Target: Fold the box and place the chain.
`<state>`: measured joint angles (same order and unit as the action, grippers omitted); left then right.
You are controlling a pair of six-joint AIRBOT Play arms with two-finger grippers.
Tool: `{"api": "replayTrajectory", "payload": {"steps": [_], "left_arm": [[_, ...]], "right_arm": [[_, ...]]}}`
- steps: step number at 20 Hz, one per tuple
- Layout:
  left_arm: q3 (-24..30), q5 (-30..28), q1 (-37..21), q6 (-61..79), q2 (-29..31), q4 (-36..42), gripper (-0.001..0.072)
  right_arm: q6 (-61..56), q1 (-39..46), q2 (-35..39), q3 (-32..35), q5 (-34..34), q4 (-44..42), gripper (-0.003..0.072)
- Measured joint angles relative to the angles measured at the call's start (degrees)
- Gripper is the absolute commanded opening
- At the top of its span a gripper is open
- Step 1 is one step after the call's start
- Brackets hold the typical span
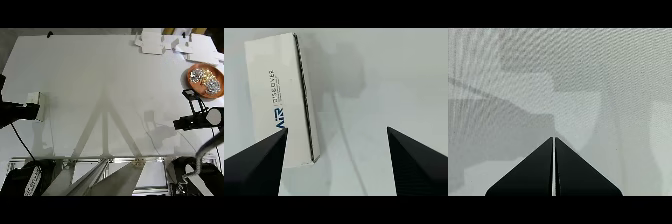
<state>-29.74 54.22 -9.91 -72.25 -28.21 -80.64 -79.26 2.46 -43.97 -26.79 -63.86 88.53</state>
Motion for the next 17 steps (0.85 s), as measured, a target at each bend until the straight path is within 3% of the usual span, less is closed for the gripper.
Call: {"api": "replayTrajectory", "payload": {"steps": [17], "left_arm": [[2.38,-2.62,0.46,-0.07,0.02,-0.17,0.0690]], "right_arm": [[0.02,0.00,0.00,0.00,0.00,0.00,0.0019]]}}
